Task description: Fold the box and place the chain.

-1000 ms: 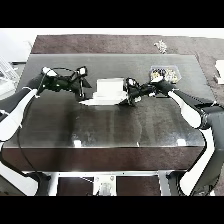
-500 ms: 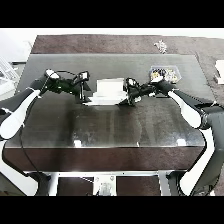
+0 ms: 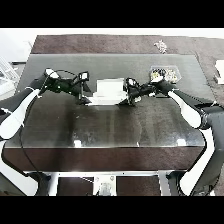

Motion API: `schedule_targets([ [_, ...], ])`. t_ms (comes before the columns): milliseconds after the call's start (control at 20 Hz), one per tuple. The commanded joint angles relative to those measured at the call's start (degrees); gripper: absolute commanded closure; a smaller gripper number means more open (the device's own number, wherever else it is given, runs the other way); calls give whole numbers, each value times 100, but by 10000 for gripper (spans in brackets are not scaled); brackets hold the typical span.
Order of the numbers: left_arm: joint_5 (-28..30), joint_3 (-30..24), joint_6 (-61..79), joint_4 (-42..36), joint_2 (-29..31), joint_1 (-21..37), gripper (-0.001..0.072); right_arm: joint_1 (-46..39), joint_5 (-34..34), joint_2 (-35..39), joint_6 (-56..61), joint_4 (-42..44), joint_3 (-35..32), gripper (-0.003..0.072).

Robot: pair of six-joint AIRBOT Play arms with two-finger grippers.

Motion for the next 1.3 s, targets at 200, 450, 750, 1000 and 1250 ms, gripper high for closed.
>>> schedule_targets([
  [200, -55, 4, -92, -83, 0, -57, -3, 7, 0, 0, 2, 2, 0, 94],
  [450, -57, 4, -92, -229, -2, -57, -1, 7, 0, 0, 2, 0, 0, 94],
  [750, -59, 4, -92, -330, -9, -57, 100, 7, 0, 0, 2, 2, 0, 94],
  [1000, 22, 4, -90, -328, -9, -57, 244, 7, 0, 0, 2, 2, 0, 94],
  [1250, 90, 4, -90, -350, -37, -57, 245, 7, 0, 0, 2, 2, 0, 94],
])
